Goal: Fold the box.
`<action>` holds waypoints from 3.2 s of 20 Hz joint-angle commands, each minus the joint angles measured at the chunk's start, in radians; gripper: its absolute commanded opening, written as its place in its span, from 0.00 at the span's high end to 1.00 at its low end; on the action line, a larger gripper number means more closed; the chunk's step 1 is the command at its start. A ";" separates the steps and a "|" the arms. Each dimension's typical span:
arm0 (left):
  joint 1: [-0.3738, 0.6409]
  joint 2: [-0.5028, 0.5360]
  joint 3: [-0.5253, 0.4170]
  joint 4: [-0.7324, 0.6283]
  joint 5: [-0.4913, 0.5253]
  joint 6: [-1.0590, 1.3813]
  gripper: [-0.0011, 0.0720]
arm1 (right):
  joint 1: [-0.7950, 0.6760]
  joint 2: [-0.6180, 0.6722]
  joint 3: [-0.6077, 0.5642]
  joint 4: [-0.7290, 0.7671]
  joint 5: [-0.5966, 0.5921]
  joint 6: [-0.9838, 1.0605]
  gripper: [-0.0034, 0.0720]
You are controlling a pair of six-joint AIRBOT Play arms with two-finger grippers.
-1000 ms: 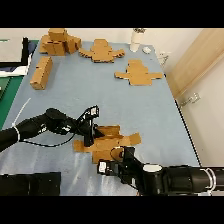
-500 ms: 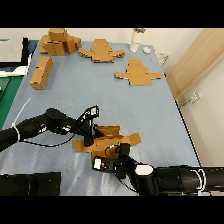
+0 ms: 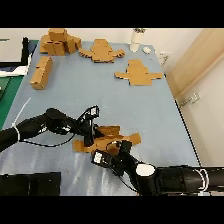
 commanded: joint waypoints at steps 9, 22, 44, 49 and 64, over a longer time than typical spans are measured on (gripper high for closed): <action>0.000 -0.001 0.000 0.000 0.000 0.000 0.97 | -0.175 0.084 -0.012 -0.011 0.063 -0.098 0.00; 0.000 -0.001 0.000 0.000 0.000 0.000 0.97 | -0.621 0.292 -0.117 0.605 0.334 -0.998 0.00; 0.000 -0.001 0.000 0.000 0.000 0.000 0.97 | -0.984 -0.119 0.036 1.244 0.109 -1.895 0.00; 0.000 -0.001 0.000 0.000 0.000 0.000 0.97 | -0.984 -0.120 0.036 1.244 0.109 -1.896 0.00; 0.000 -0.001 0.000 0.000 0.000 0.000 0.97 | -0.984 -0.138 0.035 1.276 0.102 -1.897 0.21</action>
